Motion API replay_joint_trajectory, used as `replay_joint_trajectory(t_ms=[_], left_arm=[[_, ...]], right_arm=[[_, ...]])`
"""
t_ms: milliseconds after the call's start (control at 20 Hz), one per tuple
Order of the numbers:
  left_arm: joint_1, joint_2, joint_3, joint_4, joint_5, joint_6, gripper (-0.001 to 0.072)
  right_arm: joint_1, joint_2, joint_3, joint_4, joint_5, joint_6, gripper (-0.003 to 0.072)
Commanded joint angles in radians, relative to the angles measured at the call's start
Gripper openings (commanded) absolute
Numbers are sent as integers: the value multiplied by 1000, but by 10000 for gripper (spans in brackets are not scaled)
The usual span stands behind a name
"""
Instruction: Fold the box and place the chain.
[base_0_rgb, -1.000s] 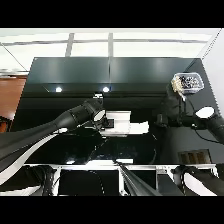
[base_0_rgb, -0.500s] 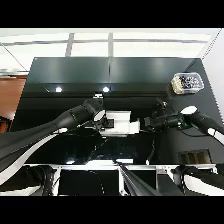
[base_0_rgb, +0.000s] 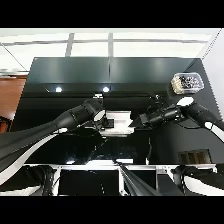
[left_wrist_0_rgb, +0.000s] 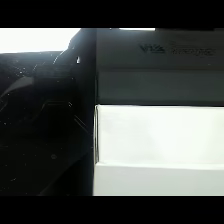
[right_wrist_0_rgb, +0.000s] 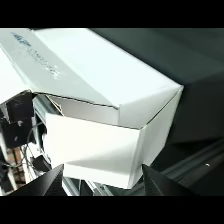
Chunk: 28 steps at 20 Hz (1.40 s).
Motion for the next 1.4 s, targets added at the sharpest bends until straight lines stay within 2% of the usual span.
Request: replay_joint_trajectory(t_ms=[0,350,500,700,800,850,1000,1150,1200,1350], left_arm=[[1,0,1,0,1,0,29],[1,0,1,0,4,0,29],[1,0,1,0,6,0,29],[1,0,1,0,8,0,29],[1,0,1,0,8,0,29],[1,0,1,0,8,0,29],[1,0,1,0,8,0,29],[1,0,1,0,8,0,29],[1,0,1,0,8,0,29],[1,0,1,0,9,0,29]], right_arm=[[70,0,7,0,-64,28,422],[187,0,111,-256,-212,287,420],[287,0,172,-437,-271,458,362],[414,-1,234,-654,-284,674,350],[465,-2,256,-761,-284,769,217],[484,-3,259,-809,-286,819,193],[531,-15,263,-894,-286,946,196],[555,-47,303,-904,-250,1006,208],[560,-55,319,-908,-241,1014,317],[562,-81,354,-937,-202,1076,316]])
